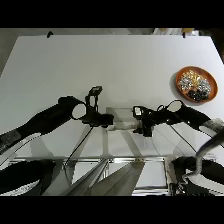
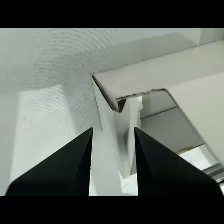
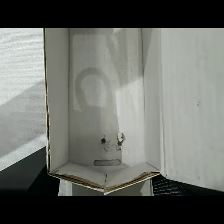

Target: Fold the box and place the chain.

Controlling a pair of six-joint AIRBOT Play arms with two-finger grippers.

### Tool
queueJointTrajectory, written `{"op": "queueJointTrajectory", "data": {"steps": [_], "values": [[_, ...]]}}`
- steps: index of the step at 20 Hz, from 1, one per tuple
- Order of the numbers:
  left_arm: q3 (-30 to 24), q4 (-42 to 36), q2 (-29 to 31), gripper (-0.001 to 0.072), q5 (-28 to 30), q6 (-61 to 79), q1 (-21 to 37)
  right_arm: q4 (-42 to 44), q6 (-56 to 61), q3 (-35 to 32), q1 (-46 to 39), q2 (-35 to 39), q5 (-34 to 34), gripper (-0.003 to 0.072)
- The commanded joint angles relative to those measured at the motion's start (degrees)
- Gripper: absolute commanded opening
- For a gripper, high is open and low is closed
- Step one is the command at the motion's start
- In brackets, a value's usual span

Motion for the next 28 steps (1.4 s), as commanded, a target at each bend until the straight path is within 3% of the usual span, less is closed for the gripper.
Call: {"op": "queueJointTrajectory", "data": {"steps": [1,6,17,18,19,20,24,26,28], "values": [[3.72,1.27,-2.69,0.0278,-3.37,-1.4,-1.57,-0.04,0.0,0.07,-0.02,0.04,0.11,0.0408],[11.13,11.37,-9.27,0.0279,-19.69,-16.76,-3.52,-0.02,0.0,0.07,-0.02,0.04,0.09,0.0408],[12.39,10.19,-14.53,0.0272,-8.74,-24.83,-6.91,-0.04,0.0,0.07,-0.02,0.04,0.11,0.0408],[12.39,10.14,-14.69,0.0258,-8.0,-25.59,-7.15,-0.02,0.0,0.07,-0.02,0.04,0.11,0.0408],[12.39,10.05,-14.75,0.0167,-7.52,-25.94,-7.32,-0.04,0.0,0.07,-0.02,0.04,0.11,0.0408],[12.39,10.16,-14.75,0.0128,-7.39,-25.97,-7.45,-0.02,0.0,0.07,-0.02,0.04,0.09,0.0408],[12.39,10.67,-14.78,0.0126,-8.04,-25.75,-7.45,-0.04,0.0,0.07,-0.02,0.04,0.09,0.0408],[12.39,11.34,-14.78,0.0002,-8.52,-25.73,-7.45,-0.04,0.0,0.07,-0.02,0.04,0.11,0.0408],[12.39,11.54,-14.8,0.0002,-8.74,-25.73,-7.45,-0.04,0.0,0.07,-0.02,0.04,0.09,0.0408]]}}
